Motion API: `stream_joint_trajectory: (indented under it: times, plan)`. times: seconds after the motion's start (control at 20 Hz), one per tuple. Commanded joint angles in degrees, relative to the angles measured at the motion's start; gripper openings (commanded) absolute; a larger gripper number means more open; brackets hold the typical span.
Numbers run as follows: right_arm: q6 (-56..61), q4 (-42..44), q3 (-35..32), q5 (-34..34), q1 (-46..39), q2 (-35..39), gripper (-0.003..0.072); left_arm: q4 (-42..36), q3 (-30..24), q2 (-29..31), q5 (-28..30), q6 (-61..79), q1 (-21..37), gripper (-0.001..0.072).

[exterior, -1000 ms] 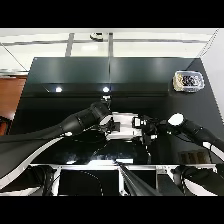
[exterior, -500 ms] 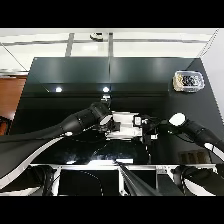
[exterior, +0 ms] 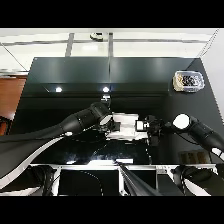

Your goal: Fold the box and place the chain.

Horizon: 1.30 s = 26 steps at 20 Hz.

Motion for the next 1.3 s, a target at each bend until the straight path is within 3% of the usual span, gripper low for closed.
stream_joint_trajectory:
  times: [0.0,0.05,0.15,0.2,0.6,0.95,1.05,1.1,1.15,1.2,1.25]
  plan:
    - [0.24,3.98,0.04,-1.36,0.0,-0.74,0.0611,-0.07,0.02,0.0,-0.09,-0.07,0.04,0.0025]
    - [0.26,5.88,0.04,-1.31,0.02,-1.22,0.0606,-0.09,0.02,0.0,-0.09,-0.07,0.04,0.0025]
    - [2.12,8.15,0.02,-1.16,0.04,-2.08,0.0245,-0.09,0.02,0.0,-0.11,-0.07,0.04,0.0025]
    - [2.93,8.81,0.0,-1.16,0.13,-2.1,0.0148,-0.11,0.02,0.0,-0.11,-0.07,0.04,0.0025]
    - [4.24,18.84,-0.04,-1.38,0.13,-4.15,0.0131,-0.33,0.02,0.0,-0.07,-0.07,0.04,0.0025]
    - [4.26,19.28,-0.07,-1.29,0.13,-6.21,0.0134,-0.37,0.02,0.0,-0.11,-0.07,0.04,0.0025]
    - [4.24,19.28,-0.07,-1.66,0.13,-6.21,0.0441,-0.5,0.02,0.0,-0.11,-0.07,0.04,0.0025]
    - [4.24,19.19,-0.07,-1.64,0.13,-6.21,0.0439,-0.5,0.02,0.0,-0.11,-0.07,0.04,0.0025]
    - [4.26,18.8,-0.07,-1.57,0.13,-6.21,0.0334,-0.52,0.02,0.0,-0.11,-0.07,0.04,0.0025]
    - [4.26,18.6,-0.07,-1.31,0.13,-6.21,0.0095,-0.52,0.02,0.0,-0.13,-0.04,0.04,0.0025]
    - [4.26,18.71,-0.07,-1.46,0.13,-6.21,0.0171,-0.52,0.02,0.0,-0.13,-0.04,0.04,0.0025]
